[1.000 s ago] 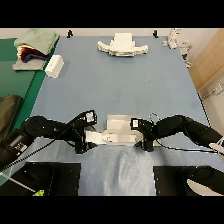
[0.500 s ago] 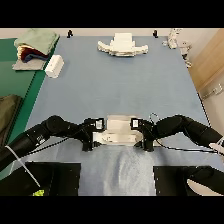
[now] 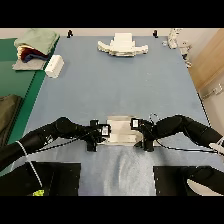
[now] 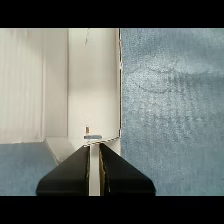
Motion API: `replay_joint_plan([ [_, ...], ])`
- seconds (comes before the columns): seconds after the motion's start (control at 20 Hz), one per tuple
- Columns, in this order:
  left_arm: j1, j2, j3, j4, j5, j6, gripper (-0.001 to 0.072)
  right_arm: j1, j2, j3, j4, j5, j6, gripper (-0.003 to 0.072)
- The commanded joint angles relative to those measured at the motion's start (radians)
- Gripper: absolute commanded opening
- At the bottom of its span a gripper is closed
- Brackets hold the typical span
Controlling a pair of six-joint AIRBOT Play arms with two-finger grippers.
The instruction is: Fold the box.
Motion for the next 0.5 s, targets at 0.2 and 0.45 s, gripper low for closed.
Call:
replay_joint_plan([
  [0.2,-0.012,-0.006,0.001,0.007,-0.038,-0.021,0.0108,0.000,0.000,0.001,0.000,0.001,0.001,0.0559],
  [0.45,0.050,0.039,0.001,0.126,-0.052,-0.213,0.0238,0.000,0.000,0.001,0.000,0.001,0.001,0.0559],
])
